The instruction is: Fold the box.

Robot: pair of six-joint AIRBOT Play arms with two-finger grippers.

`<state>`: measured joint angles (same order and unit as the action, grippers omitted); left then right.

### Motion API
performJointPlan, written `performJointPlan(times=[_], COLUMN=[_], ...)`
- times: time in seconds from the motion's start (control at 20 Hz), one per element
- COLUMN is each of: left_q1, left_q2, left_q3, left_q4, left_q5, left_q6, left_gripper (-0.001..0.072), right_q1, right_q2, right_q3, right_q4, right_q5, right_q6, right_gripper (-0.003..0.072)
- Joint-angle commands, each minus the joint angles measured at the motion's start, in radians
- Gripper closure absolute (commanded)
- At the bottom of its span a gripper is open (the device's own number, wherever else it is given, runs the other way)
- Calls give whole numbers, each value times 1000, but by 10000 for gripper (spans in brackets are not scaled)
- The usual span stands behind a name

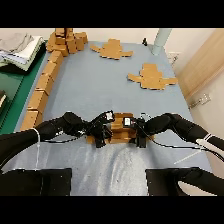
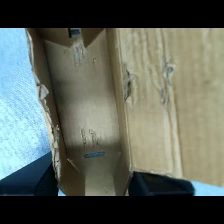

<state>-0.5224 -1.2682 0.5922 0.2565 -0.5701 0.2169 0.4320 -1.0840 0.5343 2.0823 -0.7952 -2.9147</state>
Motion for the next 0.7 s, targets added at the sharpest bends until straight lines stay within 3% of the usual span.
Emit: performJointPlan(times=[0.0,0.05,0.1,0.15,0.5,0.55,0.6,0.65], left_q1=[-2,-2,-2,-2,-2,-2,-2,-2], left_q2=[-2,-2,-2,-2,-2,-2,-1,2], left_q3=[1,1,1,1,1,1,1,1], left_q4=[-10,-10,-10,-10,-10,-8,3,33], left_q5=[3,3,3,3,2,3,3,2], left_q6=[5,5,5,5,4,4,2,-1], left_gripper=[580,445,228,147,146,149,295,602], right_q1=[0,0,0,0,0,0,0,0], right_q2=[0,0,0,0,0,0,0,0], right_q3=[0,0,0,0,0,0,0,0], right_q4=[0,0,0,0,0,0,0,0], right_q5=[0,0,0,0,0,0,0,0], right_q6=[0,0,0,0,0,0,0,0], right_gripper=[174,174,174,174,173,174,173,174])
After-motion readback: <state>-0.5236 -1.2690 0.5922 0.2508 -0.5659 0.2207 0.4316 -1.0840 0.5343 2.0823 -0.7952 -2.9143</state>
